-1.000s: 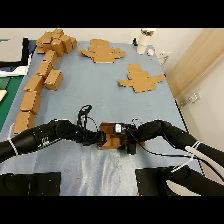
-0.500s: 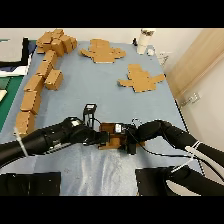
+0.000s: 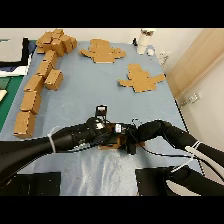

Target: Fold the box.

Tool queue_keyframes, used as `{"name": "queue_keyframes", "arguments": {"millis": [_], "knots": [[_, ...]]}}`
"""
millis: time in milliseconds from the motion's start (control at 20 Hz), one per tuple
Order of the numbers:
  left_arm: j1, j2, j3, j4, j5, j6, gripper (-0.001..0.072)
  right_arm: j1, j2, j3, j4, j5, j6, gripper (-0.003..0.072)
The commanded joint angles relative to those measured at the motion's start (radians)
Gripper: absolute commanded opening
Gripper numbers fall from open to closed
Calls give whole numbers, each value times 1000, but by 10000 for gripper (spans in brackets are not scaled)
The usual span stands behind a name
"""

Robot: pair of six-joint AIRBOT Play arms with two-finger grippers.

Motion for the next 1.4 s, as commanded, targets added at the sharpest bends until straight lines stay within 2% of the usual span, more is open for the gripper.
{"name": "queue_keyframes", "arguments": {"millis": [0,50,100,150,300,650,750,800,850,900,1100,1350], "knots": [[-19,-77,91,57,-133,-35,455,1,0,0,0,0,0,503],[-22,-87,104,62,-162,-35,454,1,0,0,0,0,0,503],[-23,-89,106,65,-170,-34,320,1,0,0,0,0,0,503],[-25,-89,106,68,-167,-33,104,1,0,0,0,0,0,503],[-25,-89,106,68,-163,-28,19,1,0,0,0,0,0,503],[-25,-89,106,35,-164,-22,12,1,0,0,0,0,0,503],[-25,-85,107,13,-169,-20,14,1,0,0,0,0,0,503],[-24,-82,107,-3,-168,-14,135,1,0,0,0,0,0,503],[-24,-76,107,-15,-167,-18,449,1,0,0,0,0,0,503],[-23,-69,107,-19,-169,-23,487,1,0,0,0,0,0,503],[-13,-54,107,-36,-202,-23,487,1,0,0,0,0,0,503],[33,-38,107,-137,-203,14,466,1,0,0,0,0,0,503]]}}
